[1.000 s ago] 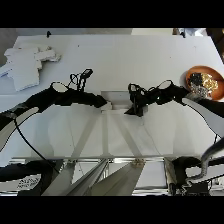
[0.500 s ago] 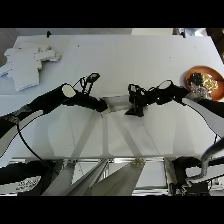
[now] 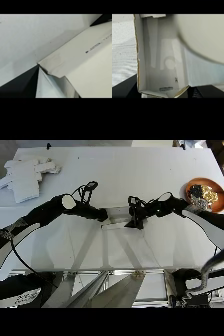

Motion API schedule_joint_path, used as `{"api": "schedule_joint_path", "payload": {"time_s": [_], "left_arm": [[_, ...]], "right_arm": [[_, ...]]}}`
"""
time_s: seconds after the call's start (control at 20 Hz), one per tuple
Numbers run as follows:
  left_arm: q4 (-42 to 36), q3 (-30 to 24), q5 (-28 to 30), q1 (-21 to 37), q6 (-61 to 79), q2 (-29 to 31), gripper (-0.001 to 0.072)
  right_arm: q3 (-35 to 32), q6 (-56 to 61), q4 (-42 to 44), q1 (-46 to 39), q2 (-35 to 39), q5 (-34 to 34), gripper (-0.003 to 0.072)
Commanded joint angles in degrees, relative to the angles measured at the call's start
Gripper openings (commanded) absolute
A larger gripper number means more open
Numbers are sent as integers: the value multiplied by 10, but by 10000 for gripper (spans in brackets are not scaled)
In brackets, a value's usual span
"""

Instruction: Fold the box and place the chain.

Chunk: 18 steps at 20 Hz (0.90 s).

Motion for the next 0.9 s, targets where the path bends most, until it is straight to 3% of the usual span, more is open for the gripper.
{"api": "schedule_joint_path", "payload": {"time_s": [0.0,0.3,0.55,0.85], "left_arm": [[3,1,-38,15,-24,6,532],[9,1,-80,60,-65,46,519],[20,1,-38,-10,-111,46,491],[157,1,-59,-64,-258,46,463]], "right_arm": [[1,-1,0,0,0,0,309],[1,-1,0,0,0,0,309],[1,-1,0,0,0,0,309],[1,-1,0,0,0,0,309]]}}
